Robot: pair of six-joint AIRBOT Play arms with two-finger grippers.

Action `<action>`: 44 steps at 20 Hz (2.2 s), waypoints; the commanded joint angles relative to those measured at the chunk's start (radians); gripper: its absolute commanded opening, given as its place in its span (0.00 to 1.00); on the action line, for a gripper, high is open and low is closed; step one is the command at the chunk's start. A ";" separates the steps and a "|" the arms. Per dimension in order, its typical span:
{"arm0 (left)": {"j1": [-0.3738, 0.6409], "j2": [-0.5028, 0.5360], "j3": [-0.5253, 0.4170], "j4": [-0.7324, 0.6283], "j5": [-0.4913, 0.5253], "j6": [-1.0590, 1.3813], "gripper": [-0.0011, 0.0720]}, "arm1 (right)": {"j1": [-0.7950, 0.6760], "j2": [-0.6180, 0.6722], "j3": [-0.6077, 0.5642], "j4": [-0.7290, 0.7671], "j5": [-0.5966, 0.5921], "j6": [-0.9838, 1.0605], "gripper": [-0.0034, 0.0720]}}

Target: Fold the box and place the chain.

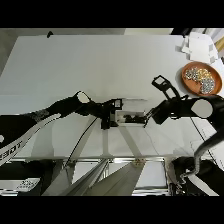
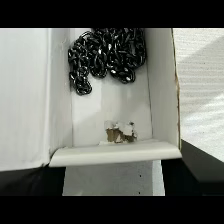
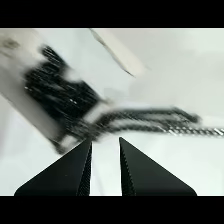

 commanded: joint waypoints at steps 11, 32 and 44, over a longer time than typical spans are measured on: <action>0.001 0.001 0.000 0.000 0.000 0.000 0.03 | -0.095 -0.317 -0.016 -0.042 -0.179 0.080 0.49; 0.001 0.001 0.000 0.000 0.000 0.000 0.03 | -0.091 -0.341 -0.016 -0.005 -0.235 0.080 0.43; 0.001 0.001 0.000 0.000 0.000 0.001 0.03 | -0.091 -0.362 -0.016 -0.008 -0.188 0.100 0.06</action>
